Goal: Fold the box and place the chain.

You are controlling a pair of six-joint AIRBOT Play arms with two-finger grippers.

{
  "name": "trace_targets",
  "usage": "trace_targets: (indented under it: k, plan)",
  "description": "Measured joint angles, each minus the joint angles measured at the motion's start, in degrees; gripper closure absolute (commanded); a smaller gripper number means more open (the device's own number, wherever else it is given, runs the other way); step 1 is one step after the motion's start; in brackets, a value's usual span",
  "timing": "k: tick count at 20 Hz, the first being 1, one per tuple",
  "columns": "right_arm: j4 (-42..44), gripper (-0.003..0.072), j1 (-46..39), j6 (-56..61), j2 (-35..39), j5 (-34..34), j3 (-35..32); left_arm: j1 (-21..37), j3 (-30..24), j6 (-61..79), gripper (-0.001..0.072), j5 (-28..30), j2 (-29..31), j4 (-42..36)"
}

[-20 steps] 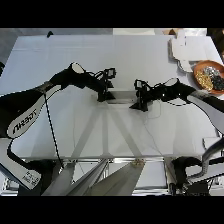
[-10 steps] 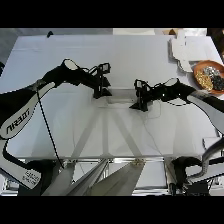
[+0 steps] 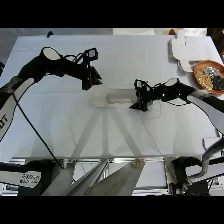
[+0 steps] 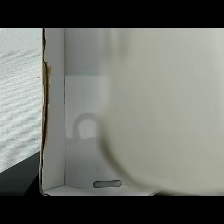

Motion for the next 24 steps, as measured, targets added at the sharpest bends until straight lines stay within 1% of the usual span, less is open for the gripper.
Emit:
trace_targets:
  k: [3, 6, 8, 10, 11, 13, 16, 20, 22, 24]
  plan:
    - [0.00, 0.0289, 0.00, 0.00, 0.00, 0.00, 0.00, -0.44, -0.02, -4.09, 0.0697, -6.62, 3.50, 3.45]
    - [-0.02, 0.0289, 0.00, 0.00, 0.00, -0.02, 0.00, -2.03, -0.52, -5.95, 0.0697, -13.60, 4.63, 5.38]
    - [-0.02, 0.0289, 0.00, 0.00, 0.00, 0.00, 0.00, -3.54, -1.38, -6.62, 0.0702, -15.19, 4.46, 5.51]
    - [-0.02, 0.0289, 0.00, 0.00, 0.00, 0.00, 0.00, -5.27, -1.95, -8.07, 0.0701, -14.71, 3.28, 4.46]
    - [0.00, 0.0289, 0.00, 0.00, 0.00, 0.00, -0.02, -6.10, -2.10, -9.42, 0.0701, -13.31, 2.38, 3.37]
    - [-0.02, 0.0289, 0.00, 0.00, 0.00, -0.02, -0.02, -7.26, -2.32, -12.22, 0.0701, -8.66, 0.31, 0.87]
    - [-0.02, 0.0289, 0.00, 0.00, 0.00, -0.02, 0.00, -7.96, -2.45, -15.67, 0.0697, -0.35, -2.51, -3.34]
    - [0.00, 0.0289, 0.00, 0.00, 0.00, 0.00, -0.02, -7.63, -2.51, -20.39, 0.0698, 10.80, -5.57, -6.34]
    - [0.02, 0.0289, 0.00, 0.02, 0.00, 0.00, -0.02, -7.21, -2.51, -23.08, 0.0698, 14.82, -7.10, -7.69]
    - [0.04, 0.0289, 0.00, 0.04, 0.00, 0.00, -0.02, -6.99, -2.51, -25.55, 0.0698, 17.14, -8.63, -8.46]
